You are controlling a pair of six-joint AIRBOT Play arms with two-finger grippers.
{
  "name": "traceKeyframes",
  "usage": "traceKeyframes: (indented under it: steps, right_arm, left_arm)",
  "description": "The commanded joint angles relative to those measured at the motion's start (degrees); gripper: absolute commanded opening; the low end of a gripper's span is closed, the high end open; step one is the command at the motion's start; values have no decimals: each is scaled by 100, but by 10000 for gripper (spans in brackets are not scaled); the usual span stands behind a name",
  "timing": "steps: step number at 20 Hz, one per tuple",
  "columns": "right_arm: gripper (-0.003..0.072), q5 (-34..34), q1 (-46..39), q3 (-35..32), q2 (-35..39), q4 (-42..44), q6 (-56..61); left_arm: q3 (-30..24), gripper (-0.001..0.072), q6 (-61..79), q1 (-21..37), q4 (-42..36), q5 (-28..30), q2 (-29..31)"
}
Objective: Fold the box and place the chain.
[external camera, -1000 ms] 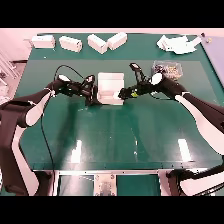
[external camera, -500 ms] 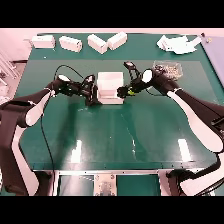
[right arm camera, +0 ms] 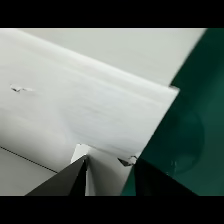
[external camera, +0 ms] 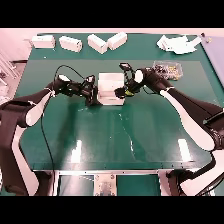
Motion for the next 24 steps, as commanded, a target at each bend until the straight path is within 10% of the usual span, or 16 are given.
traceKeyframes:
  steps: [1,17,24]
  right_arm:
    - [317,59,72,46,-20,-146,229]
    - [361,625,116,249,-149,-350,789]
    - [44,623,138,251,-149,-409,909]
  left_arm:
    - [4,470,-7,2,-13,33,-2]
    - [4,471,-7,2,-13,35,-2]
    - [4,470,-7,2,-13,35,-2]
